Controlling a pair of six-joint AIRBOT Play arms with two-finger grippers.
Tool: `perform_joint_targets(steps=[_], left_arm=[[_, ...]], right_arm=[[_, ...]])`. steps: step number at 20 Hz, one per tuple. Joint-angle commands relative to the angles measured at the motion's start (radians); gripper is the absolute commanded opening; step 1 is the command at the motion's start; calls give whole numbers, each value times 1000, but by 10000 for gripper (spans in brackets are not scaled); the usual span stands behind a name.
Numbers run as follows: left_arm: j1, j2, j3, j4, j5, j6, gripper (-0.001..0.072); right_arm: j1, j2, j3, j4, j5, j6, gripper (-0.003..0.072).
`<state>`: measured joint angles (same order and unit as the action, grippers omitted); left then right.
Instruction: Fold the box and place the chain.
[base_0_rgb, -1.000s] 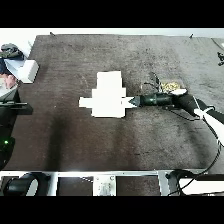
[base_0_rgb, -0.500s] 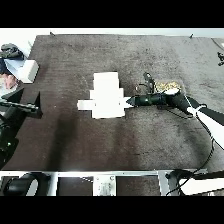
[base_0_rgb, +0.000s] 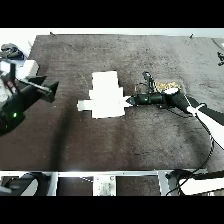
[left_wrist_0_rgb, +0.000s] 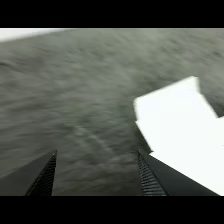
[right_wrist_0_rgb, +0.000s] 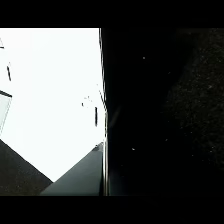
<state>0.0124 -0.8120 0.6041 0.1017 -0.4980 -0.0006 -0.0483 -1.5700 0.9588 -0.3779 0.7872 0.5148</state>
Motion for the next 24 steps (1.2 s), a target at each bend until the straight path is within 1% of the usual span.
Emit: perform_joint_targets(steps=[1, 4, 8, 10, 11, 13, 14, 19, 21, 24], left_arm=[[1, -259, 186, 42, -200, -56, 536], [1, -486, 396, 177, -377, -212, 536], [-13, -785, 729, 357, -651, -440, 536], [-49, -903, 872, 438, -721, -500, 537], [-70, -945, 926, 473, -727, -527, 536], [-104, -1021, 1015, 527, -719, -573, 536], [-111, -1056, 1053, 530, -729, -598, 536], [-123, -1222, 1238, 518, -834, -657, 536], [-126, -1260, 1281, 517, -860, -674, 536], [-128, -1290, 1291, 500, -904, -674, 536]], right_arm=[[8, -1, 1, 1, 1, 2, -17], [18, -1, 1, 1, -3, 1, -17], [18, -1, 1, 36, -10, 5, -17], [18, -1, 0, 55, -18, 5, -17], [18, -1, -2, 62, -20, 5, -17], [18, -1, -4, 62, -26, 9, -17], [18, -1, -4, 62, -26, 9, -17], [18, -1, -4, 61, -29, 0, -17], [18, -1, -4, 61, -29, 0, -17], [18, -1, -4, 61, -29, 0, -17]])
